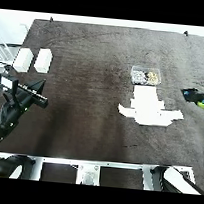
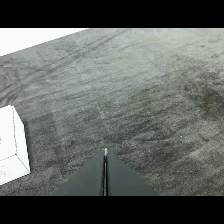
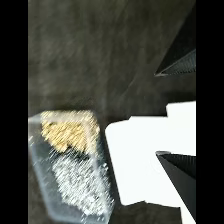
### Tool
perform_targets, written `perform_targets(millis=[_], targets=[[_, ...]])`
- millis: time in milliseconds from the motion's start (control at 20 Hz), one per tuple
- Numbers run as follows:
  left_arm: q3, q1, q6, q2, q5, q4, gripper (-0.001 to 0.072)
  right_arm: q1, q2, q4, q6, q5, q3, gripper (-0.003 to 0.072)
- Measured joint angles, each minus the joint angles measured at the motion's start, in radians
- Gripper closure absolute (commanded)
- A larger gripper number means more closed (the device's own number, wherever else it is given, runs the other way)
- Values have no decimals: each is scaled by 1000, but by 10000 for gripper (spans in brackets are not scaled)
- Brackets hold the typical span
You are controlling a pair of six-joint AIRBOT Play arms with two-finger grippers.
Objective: Fold the box and place the chain.
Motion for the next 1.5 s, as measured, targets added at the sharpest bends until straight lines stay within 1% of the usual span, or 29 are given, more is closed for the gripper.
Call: perform_targets(millis=[150, 300, 350, 450, 600, 800, 1000, 1200, 1500], targets=[[0, 0, 0, 0, 0, 0, 689, -99, -144, -140, 102, 207, 200, 134], [0, 0, 0, 0, 0, 0, 689, -136, -311, -268, 161, 406, 398, 134], [0, 0, 0, 0, 0, 0, 689, -141, -360, -303, 176, 456, 453, 133], [0, 0, 0, 0, 0, 0, 689, -148, -455, -369, 187, 531, 550, 133], [0, 0, 0, 0, 0, 0, 689, -152, -573, -422, 195, 590, 652, 133], [0, 0, 0, 0, 0, 0, 689, -153, -688, -428, 177, 643, 703, 134], [0, 0, 0, 0, 0, 0, 689, -151, -760, -407, 163, 706, 709, 134], [0, 0, 0, 0, 0, 0, 689, -142, -793, -370, 153, 759, 682, 134], [0, 0, 0, 0, 0, 0, 689, -97, -804, -354, 135, 783, 612, 141]])
